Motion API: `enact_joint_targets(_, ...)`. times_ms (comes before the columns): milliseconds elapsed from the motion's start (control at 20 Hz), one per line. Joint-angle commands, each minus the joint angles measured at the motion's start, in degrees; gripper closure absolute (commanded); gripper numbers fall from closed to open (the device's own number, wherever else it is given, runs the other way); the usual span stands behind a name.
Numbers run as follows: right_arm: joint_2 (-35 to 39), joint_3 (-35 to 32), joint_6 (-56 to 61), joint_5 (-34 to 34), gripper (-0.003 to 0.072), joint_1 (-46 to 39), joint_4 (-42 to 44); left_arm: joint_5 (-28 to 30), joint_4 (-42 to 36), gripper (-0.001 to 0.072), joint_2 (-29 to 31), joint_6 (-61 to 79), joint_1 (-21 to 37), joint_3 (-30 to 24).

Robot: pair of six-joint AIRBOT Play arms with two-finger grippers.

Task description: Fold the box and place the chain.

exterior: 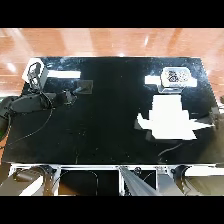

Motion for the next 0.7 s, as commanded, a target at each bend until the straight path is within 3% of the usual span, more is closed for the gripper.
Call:
enact_joint_targets(0, 2.01, -2.73, -0.35, -3.17, 0.065, 12.5, 7.91, -0.22, -0.22, 0.0102, -0.02, 0.0, -0.07, 0.04)
enact_joint_targets(200, 8.66, -8.46, -0.33, -16.85, 0.065, 28.3, 12.13, -2.45, -1.33, 0.0102, -0.24, 0.0, -0.96, 0.04)
enact_joint_targets(400, 20.92, -15.89, -1.16, -29.24, 0.065, 41.83, 14.21, 0.2, -4.46, 0.0102, -2.05, 0.17, -5.09, 0.04)
enact_joint_targets(550, 33.44, -22.49, -1.86, -39.1, 0.065, 48.19, 10.43, 3.89, -5.62, 0.0102, -6.08, 0.39, -8.59, 0.04)
enact_joint_targets(650, 40.37, -26.36, -1.88, -40.65, 0.065, 49.29, 10.23, 5.05, -5.66, 0.0102, -9.33, 1.51, -8.15, 0.04)
